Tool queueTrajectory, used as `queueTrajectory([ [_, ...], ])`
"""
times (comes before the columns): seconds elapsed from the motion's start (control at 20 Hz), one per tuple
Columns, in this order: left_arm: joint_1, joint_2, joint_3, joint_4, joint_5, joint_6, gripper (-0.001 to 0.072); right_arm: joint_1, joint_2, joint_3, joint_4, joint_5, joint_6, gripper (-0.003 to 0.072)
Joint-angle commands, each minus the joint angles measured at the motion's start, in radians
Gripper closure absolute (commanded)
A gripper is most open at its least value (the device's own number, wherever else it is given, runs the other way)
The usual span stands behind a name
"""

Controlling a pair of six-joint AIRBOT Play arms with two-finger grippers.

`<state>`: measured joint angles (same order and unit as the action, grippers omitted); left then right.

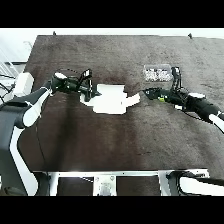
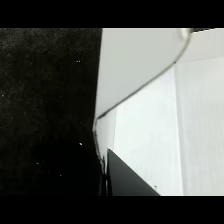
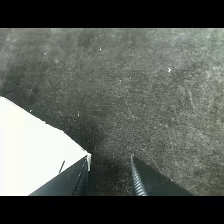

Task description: Fold the box and place the chain.

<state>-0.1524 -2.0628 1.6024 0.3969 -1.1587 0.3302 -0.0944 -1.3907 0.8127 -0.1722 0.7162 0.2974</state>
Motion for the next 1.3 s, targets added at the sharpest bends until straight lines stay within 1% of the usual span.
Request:
queueTrajectory([
  [0.0,0.000,-0.002,-0.001,0.007,-0.010,-0.011,0.0692,0.000,0.001,0.000,-0.003,0.079,-0.108,0.0348],
  [0.15,0.001,-0.002,-0.001,0.016,-0.029,-0.019,0.0691,0.000,0.002,0.000,-0.003,0.275,-0.274,0.0348],
  [0.25,0.000,-0.002,-0.001,0.018,-0.028,-0.035,0.0690,0.012,0.002,0.000,-0.004,0.367,-0.368,0.0287],
  [0.3,0.000,-0.002,-0.001,0.018,-0.027,-0.035,0.0690,0.027,0.002,0.000,-0.018,0.378,-0.409,0.0227],
  [0.35,0.000,-0.002,-0.001,0.018,-0.027,-0.038,0.0690,0.051,0.002,0.000,-0.051,0.377,-0.459,0.0186],
  [0.4,0.000,-0.002,-0.001,0.018,-0.027,-0.038,0.0689,0.083,0.002,0.000,-0.098,0.374,-0.501,0.0169],
  [0.45,0.000,-0.002,-0.001,0.018,-0.027,-0.038,0.0690,0.114,0.002,0.001,-0.140,0.358,-0.525,0.0169],
  [0.6,0.000,-0.002,-0.001,0.018,-0.027,-0.038,0.0689,0.213,0.001,0.001,-0.301,0.203,-0.526,0.0169],
  [0.75,0.000,-0.002,-0.001,0.018,-0.027,-0.042,0.0689,0.290,0.001,0.001,-0.375,0.096,-0.526,0.0168],
  [0.85,0.000,-0.002,-0.001,0.015,-0.028,-0.042,0.0689,0.317,0.001,0.001,-0.387,0.051,-0.526,0.0158],
  [0.9,0.000,-0.002,0.000,0.014,-0.027,-0.042,0.0690,0.328,0.001,0.000,-0.387,0.034,-0.526,0.0126],
  [1.0,0.000,-0.002,-0.001,0.014,-0.027,-0.042,0.0689,0.356,0.001,0.000,-0.395,-0.014,-0.526,0.0117],
  [1.05,0.000,-0.002,-0.001,0.014,-0.027,-0.042,0.0690,0.372,0.000,0.000,-0.403,-0.045,-0.526,0.0087],
  [1.15,0.000,-0.002,0.000,0.014,-0.027,-0.041,0.0689,0.400,-0.003,0.000,-0.425,-0.075,-0.526,0.0087],
  [1.25,0.000,-0.002,0.000,0.014,-0.028,-0.042,0.0689,0.411,-0.017,0.000,-0.432,-0.076,-0.526,0.0087],
])
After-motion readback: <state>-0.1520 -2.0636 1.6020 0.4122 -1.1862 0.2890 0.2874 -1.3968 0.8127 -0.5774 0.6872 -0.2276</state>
